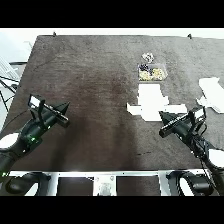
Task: Fold the box and place the chain.
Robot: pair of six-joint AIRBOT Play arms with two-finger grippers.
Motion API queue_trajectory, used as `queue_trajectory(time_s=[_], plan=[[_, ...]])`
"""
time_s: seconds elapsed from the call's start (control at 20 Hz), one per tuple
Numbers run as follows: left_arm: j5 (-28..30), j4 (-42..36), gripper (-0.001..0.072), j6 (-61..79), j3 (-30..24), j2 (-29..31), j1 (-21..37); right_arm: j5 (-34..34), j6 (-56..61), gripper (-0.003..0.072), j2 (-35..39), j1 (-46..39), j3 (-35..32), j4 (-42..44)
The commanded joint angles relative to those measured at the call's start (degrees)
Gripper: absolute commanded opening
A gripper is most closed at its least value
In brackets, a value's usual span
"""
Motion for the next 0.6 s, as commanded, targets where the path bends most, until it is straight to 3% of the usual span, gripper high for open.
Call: queue_trajectory(time_s=[0.0,0.1,0.15,0.3,0.35,0.5,0.55], plan=[[0.02,0.02,0.0021,0.02,-0.07,0.00,0.02,0.02,0.00,0.0040,0.00,0.02,-0.11,-0.04],[0.02,0.09,0.0021,0.02,-0.04,0.00,0.02,0.00,-0.02,0.0263,0.00,0.00,-0.13,0.15],[0.00,0.09,0.0021,0.02,-0.04,0.00,0.02,-0.02,-0.02,0.0309,0.00,0.00,-0.13,0.13],[0.00,0.09,0.0021,0.02,-0.04,0.00,0.02,-1.09,0.00,0.0343,0.04,0.00,0.04,0.28],[0.00,0.09,0.0021,0.02,-0.04,0.00,0.02,-4.37,0.00,0.0433,0.04,0.00,0.46,1.44],[0.00,0.09,0.0021,0.02,-0.02,0.00,0.02,-20.44,1.51,0.0460,-1.22,-0.42,4.81,6.05],[0.02,0.09,0.0021,0.02,-0.02,0.00,0.02,-21.55,3.17,0.0474,-3.30,-1.75,7.13,6.03]])
